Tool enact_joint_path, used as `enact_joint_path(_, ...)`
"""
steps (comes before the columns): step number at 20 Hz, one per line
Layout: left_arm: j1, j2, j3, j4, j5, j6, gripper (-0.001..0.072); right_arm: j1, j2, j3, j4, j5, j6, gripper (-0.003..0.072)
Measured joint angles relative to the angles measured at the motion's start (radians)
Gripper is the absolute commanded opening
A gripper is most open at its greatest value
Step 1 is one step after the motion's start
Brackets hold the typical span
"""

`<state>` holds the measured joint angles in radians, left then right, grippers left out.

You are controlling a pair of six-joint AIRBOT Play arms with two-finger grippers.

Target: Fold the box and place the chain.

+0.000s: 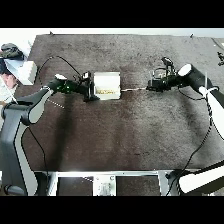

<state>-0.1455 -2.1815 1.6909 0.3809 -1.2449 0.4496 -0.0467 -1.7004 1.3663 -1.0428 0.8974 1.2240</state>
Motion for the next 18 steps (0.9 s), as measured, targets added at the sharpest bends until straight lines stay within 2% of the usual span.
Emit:
enact_joint_path(4,0.0,0.0,0.0,0.0,0.0,0.0,0.0468,0.008,-0.001,-0.069,0.043,-0.183,0.047,0.0343)
enact_joint_path(8,0.0,0.0,0.0,0.0,0.0,0.0,0.0468,0.017,-0.001,-0.099,0.063,-0.309,0.078,0.0343)
enact_joint_path(18,0.0,0.0,0.0,0.0,0.0,0.0,0.0468,0.03,-0.063,-0.109,0.115,-0.407,0.104,0.0341)
